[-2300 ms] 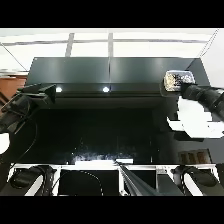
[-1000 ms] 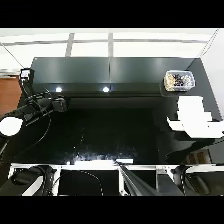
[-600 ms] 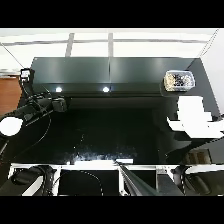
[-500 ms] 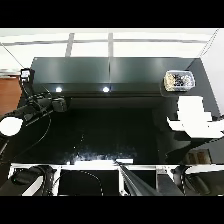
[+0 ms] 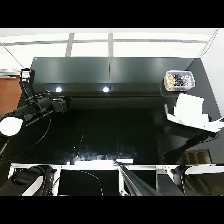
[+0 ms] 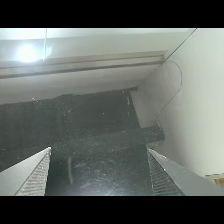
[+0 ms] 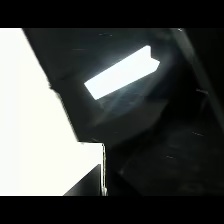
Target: Fold the box and place the chain.
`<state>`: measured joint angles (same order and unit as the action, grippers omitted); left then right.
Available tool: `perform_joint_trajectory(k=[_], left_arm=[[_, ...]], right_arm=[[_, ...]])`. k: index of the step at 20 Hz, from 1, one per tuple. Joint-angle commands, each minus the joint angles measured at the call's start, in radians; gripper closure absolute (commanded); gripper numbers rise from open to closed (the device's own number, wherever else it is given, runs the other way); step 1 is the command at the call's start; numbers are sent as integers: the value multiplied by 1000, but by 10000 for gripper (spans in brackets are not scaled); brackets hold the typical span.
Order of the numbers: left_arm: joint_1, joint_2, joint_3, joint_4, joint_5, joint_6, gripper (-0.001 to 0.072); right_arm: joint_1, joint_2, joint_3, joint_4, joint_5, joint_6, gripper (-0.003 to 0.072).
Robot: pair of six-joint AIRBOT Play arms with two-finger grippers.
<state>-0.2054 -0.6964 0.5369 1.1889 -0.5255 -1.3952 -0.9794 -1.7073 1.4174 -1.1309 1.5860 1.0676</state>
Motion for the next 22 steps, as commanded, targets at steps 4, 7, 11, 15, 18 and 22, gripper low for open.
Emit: perform_joint_trajectory(k=[4, 7, 11, 15, 18, 22], left_arm=[[-1, -1, 0, 0, 0, 0, 1], [-1, -2, 0, -25, -10, 0, 2], [-1, -3, 0, -23, -6, 0, 2], [-1, -16, 0, -55, 1, 0, 2], [-17, -42, 0, -49, -16, 4, 1], [-80, -125, 1, -200, -61, 4, 2]], right_arm=[[130, 122, -153, 201, 7, -27, 676], [221, 189, -288, 508, 24, -53, 678], [461, 401, -540, 636, -280, -29, 678], [776, 632, -735, 761, -657, -25, 678], [1013, 766, -843, 679, -853, -27, 678], [1318, 893, -974, 676, -1229, -79, 678]])
